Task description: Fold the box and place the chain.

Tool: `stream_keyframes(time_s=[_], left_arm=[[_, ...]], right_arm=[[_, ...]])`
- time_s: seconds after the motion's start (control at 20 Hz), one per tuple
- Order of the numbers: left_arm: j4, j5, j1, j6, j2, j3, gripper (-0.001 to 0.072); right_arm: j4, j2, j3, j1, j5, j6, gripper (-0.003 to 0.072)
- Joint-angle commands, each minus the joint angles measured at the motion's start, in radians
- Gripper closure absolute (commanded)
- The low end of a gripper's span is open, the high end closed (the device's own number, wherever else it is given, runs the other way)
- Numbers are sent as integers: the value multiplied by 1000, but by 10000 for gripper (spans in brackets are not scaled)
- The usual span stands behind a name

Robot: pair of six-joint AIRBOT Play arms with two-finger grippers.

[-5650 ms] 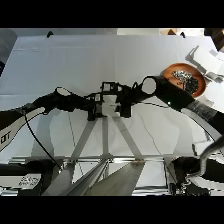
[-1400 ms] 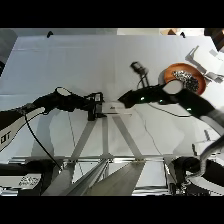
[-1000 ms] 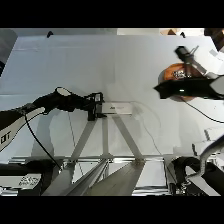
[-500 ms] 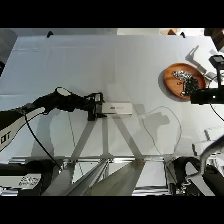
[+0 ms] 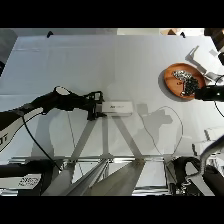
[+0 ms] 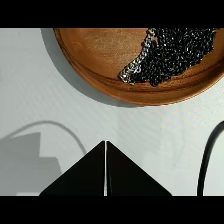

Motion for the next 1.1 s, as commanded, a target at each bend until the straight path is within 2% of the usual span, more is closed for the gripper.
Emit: stream_keyframes(time_s=[0.0,0.1,0.2,0.35,0.5,0.6,0.7,0.85,0.95,1.05], left_arm=[[47,2,9,-156,107,0,699],[148,6,21,-368,224,0,699],[336,6,39,-615,359,0,699],[773,-5,62,-1088,556,0,699],[1228,-56,87,-1559,694,0,699],[1392,-69,122,-1738,750,0,699],[1409,-31,192,-1830,792,0,699],[1394,114,319,-1988,813,0,702],[1291,227,417,-2084,806,0,703],[1122,313,494,-2092,778,-9,704]], right_arm=[[-2,1,0,-1,-13,4,678],[-2,1,0,-1,-12,4,678],[-2,1,0,-1,-11,4,678],[-2,1,0,-1,-11,4,678],[-1,1,0,-1,-11,4,678],[8,1,0,-1,-11,4,678],[31,1,0,-1,-11,4,678],[43,1,0,-1,-12,3,678],[43,1,0,-1,-13,3,678],[43,1,0,-1,-13,3,678]])
